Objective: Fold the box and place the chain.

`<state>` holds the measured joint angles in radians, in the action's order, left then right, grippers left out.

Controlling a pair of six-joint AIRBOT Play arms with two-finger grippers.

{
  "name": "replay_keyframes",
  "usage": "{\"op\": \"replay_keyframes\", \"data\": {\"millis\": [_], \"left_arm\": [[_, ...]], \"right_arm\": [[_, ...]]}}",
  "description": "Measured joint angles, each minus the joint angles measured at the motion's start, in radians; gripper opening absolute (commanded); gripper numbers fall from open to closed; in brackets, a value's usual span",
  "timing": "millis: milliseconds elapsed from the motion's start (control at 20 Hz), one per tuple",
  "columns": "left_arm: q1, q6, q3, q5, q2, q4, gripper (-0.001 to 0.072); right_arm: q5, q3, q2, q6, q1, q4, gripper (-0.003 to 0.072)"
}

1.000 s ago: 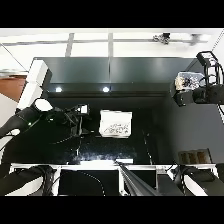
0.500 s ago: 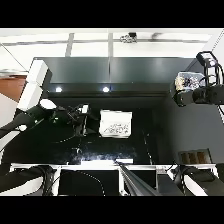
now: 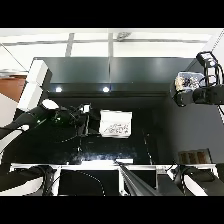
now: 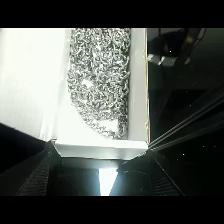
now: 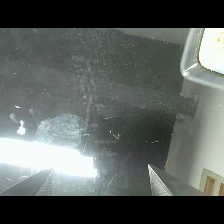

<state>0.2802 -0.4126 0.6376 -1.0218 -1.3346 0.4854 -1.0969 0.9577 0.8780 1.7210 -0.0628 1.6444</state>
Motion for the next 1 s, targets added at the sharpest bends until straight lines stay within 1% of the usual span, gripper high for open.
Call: {"op": "replay_keyframes", "data": {"millis": [450, 1000], "left_arm": [[0.033, 0.046, 0.034, 0.016, -0.028, 0.024, 0.0715], [0.066, 0.054, 0.039, 0.021, -0.031, 0.066, 0.0714]], "right_arm": [[-0.003, 0.0, 0.0, -0.001, 0.0, 0.0, 0.0708], [-0.007, 0.0, 0.0, -0.001, 0.0, 0.0, 0.0708]]}}
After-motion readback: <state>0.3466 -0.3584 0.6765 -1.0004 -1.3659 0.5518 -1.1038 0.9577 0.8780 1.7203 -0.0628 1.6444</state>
